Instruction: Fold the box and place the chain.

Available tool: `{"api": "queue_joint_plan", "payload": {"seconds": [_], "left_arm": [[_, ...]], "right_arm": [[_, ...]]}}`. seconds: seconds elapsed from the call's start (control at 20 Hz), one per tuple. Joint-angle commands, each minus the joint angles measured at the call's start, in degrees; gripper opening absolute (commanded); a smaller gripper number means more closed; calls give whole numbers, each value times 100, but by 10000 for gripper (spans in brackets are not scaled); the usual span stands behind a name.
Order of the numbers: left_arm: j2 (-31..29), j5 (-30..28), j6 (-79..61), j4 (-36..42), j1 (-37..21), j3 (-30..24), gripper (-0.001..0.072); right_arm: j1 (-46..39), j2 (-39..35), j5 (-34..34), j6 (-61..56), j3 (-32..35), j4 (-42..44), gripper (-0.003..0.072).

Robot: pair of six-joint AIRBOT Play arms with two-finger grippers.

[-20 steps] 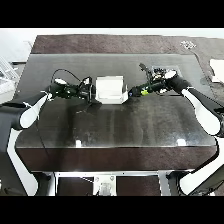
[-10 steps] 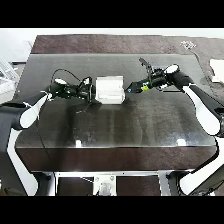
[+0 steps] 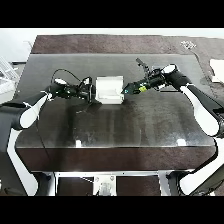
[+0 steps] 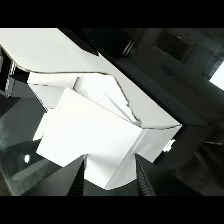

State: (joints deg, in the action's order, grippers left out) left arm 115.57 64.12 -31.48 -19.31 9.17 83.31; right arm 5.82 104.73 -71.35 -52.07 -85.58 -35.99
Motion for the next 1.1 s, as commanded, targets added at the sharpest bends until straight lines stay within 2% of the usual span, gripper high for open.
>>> {"api": "queue_joint_plan", "payload": {"seconds": [0.0,0.05,0.5,0.65,0.9,1.05], "left_arm": [[-2,0,0,-2,-4,0,528],[-2,0,2,-2,-4,0,528],[-2,4,7,0,-4,0,528],[-2,9,7,0,-4,0,528],[-2,46,9,0,-4,0,528],[-2,46,9,2,-4,0,528]], "right_arm": [[72,2,-7,-168,-7,-83,426],[83,2,-4,-195,-7,-138,446],[142,2,234,-345,-151,-568,451],[319,4,446,-350,-282,-680,496],[518,2,452,-1130,-424,-1840,500],[540,2,520,-1399,-435,-1869,500]]}}
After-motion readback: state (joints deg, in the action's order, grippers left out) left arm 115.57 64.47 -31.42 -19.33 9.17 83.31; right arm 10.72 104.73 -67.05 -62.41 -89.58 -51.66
